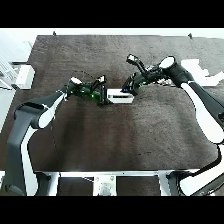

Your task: Fold the box and place the chain.

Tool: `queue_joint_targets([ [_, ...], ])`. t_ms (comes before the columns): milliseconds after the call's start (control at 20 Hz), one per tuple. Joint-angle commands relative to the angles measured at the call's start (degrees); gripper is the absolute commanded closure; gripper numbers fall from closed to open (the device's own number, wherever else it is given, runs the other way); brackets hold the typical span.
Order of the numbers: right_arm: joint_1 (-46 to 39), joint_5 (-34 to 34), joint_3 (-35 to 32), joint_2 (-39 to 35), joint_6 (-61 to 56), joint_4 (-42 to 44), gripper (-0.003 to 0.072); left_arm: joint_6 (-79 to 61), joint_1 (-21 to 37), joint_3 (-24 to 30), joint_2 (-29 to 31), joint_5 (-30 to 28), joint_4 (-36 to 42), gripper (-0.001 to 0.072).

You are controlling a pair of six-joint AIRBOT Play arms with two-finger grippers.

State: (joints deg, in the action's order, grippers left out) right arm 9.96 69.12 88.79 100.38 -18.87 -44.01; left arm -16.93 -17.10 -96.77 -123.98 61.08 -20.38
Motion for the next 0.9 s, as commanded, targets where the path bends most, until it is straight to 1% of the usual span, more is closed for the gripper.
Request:
queue_joint_targets([
  [0, 0.3, -1.1, 0.0, 0.1, 1.0, -0.3, 0.0407, 0.0, 0.0, 0.0, 0.0, 0.0, 0.0, 0.0179],
  [50, 0.3, -1.1, 0.0, 0.1, 1.2, -0.7, 0.0392, 0.0, 0.0, 0.0, 0.0, 0.0, 0.0, 0.0179],
  [100, 0.3, -1.1, 0.0, 0.1, 1.9, -1.2, 0.0348, 0.0, 0.0, 0.0, 0.0, 0.0, 0.0, 0.0179],
  [150, 0.3, -1.1, 0.0, 0.2, 2.6, -1.5, 0.0323, 0.0, 0.0, 0.0, 0.0, 0.0, 0.0, 0.018],
  [200, 0.3, -1.1, 0.0, 0.4, 3.2, -1.5, 0.0323, 0.0, 0.0, 0.0, 0.0, 0.0, 0.0, 0.0179],
  [500, 0.3, -1.1, 0.0, 1.6, 3.8, -1.5, 0.034, 0.0, 0.0, 0.0, 0.0, 0.0, 0.0, 0.018],
  [550, 0.3, -1.1, 0.0, 1.6, 3.8, -1.5, 0.0382, 0.0, 0.0, 0.0, 0.0, 0.0, 0.0, 0.0179],
  [750, 0.3, -1.1, 0.0, 1.6, 4.5, -1.5, 0.0388, 0.0, 0.0, 0.0, 0.0, 0.0, 0.0, 0.0179],
  [850, 0.3, -1.1, 0.0, 1.6, 4.9, -1.5, 0.0411, 0.0, 0.0, 0.0, 0.0, 0.0, 0.0, 0.0179],
])
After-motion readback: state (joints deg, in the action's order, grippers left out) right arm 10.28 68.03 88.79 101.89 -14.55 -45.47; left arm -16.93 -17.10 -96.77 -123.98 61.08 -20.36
